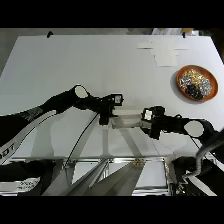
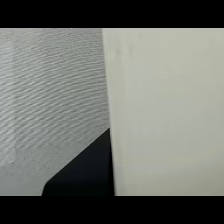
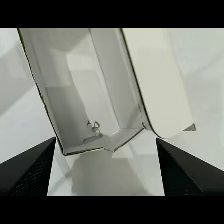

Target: Fold the box and place the chain.

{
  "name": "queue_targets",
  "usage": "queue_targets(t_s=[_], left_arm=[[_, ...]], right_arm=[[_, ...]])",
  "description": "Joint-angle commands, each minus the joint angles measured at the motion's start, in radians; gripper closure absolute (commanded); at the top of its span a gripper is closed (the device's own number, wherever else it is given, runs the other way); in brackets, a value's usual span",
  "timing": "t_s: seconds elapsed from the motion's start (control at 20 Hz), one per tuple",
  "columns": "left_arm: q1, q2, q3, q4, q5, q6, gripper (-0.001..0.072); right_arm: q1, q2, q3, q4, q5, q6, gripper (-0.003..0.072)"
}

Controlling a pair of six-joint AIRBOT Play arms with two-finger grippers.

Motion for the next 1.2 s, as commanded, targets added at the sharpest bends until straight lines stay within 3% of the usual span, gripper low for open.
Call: queue_targets(t_s=[0.0, 0.4, 0.75, 0.95, 1.15], left_arm=[[-0.001, 0.000, 0.001, 0.000, 0.000, 0.000, 0.0697], [-0.001, 0.000, 0.001, 0.000, 0.000, 0.000, 0.0697], [-0.001, 0.000, 0.001, 0.000, 0.000, 0.000, 0.0697], [-0.001, 0.000, 0.001, 0.000, 0.000, 0.000, 0.0697], [-0.001, 0.000, 0.001, 0.000, 0.000, 0.000, 0.0697]], right_arm=[[-0.051, -0.002, 0.001, 0.079, 0.017, -0.093, -0.0003], [-0.093, -0.088, 0.001, 0.148, 0.092, -0.268, -0.0001], [-0.073, 0.207, -0.046, -0.036, 0.151, -0.008, -0.0001], [0.094, 0.334, -0.115, -0.139, 0.175, -0.003, -0.0013], [0.232, 0.347, -0.184, -0.146, 0.124, 0.022, -0.0013]])
